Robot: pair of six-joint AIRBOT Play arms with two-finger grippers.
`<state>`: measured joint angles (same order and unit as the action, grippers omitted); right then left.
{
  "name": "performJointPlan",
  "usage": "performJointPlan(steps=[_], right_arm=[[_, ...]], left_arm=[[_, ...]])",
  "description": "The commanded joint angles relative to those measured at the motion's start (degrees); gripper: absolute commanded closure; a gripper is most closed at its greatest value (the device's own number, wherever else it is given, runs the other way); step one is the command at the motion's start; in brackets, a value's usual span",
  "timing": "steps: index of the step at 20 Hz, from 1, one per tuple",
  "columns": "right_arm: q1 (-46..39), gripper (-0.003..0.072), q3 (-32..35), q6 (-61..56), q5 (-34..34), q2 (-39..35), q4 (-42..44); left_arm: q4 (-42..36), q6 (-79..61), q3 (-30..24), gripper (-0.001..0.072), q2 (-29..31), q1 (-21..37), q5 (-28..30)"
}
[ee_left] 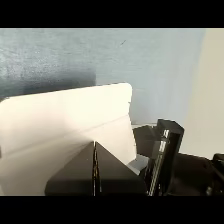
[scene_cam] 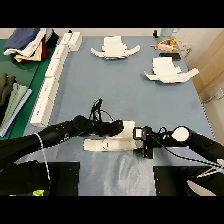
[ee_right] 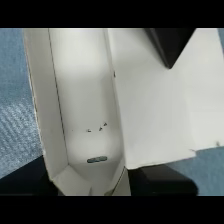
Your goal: Fold the box.
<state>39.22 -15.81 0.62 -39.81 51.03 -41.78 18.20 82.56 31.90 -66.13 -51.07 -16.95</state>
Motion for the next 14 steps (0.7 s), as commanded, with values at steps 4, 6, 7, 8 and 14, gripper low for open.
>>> performJointPlan(steps=[4, 6, 7, 8, 14], right_arm=[[0.0, 0.0177, -0.1, 0.1, 0.0, 0.0, 0.0], [0.1, 0.0177, -0.1, 0.1, 0.0, 0.0, 0.0], [0.0, 0.0178, -0.1, 0.1, 0.0, 0.0, 0.0], [0.0, 0.0177, -0.1, 0.1, 0.0, 0.0, 0.0], [0.0, 0.0177, -0.1, 0.1, 0.0, 0.0, 0.0]], left_arm=[[0.0, 1.0, 0.1, 0.0696, -0.7, 0.1, -0.9], [0.0, 1.0, 0.0, 0.0696, -0.7, 0.1, -1.4], [0.0, 1.0, 0.1, 0.0695, -0.7, 0.1, -1.6], [0.0, 0.8, 0.1, 0.0695, -0.5, 0.1, -1.6], [1.4, -8.0, 1.3, 0.0694, 9.2, 7.1, -9.0]])
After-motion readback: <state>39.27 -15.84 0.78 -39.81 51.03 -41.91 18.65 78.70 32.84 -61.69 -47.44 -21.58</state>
